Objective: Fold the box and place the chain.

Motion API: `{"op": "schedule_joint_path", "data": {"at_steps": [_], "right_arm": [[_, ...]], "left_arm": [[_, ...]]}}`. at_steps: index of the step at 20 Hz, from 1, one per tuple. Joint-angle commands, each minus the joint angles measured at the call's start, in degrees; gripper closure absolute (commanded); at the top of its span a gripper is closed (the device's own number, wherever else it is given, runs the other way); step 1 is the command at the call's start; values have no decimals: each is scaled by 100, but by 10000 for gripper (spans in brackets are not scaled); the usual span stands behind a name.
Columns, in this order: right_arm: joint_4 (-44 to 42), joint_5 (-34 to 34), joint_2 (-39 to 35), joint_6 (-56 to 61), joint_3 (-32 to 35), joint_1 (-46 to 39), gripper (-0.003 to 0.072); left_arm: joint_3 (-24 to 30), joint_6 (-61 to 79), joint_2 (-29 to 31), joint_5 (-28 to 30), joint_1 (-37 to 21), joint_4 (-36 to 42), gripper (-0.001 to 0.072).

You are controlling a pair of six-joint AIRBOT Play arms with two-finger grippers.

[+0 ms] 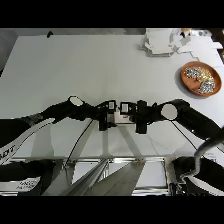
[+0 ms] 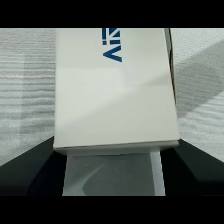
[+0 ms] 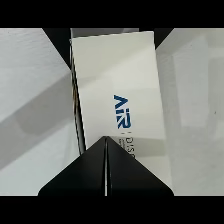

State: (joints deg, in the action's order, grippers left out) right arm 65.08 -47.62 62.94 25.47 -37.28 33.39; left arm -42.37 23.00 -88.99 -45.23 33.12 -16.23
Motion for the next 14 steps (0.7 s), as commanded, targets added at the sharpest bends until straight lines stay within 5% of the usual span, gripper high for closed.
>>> {"op": "schedule_joint_path", "data": {"at_steps": [1,14], "right_arm": [[42,-50,7,0,55,7,668],[-1010,636,-435,-55,26,7,625]], "left_arm": [[2,-11,2,0,-7,15,501],[2,-11,2,0,-7,15,501]]}}
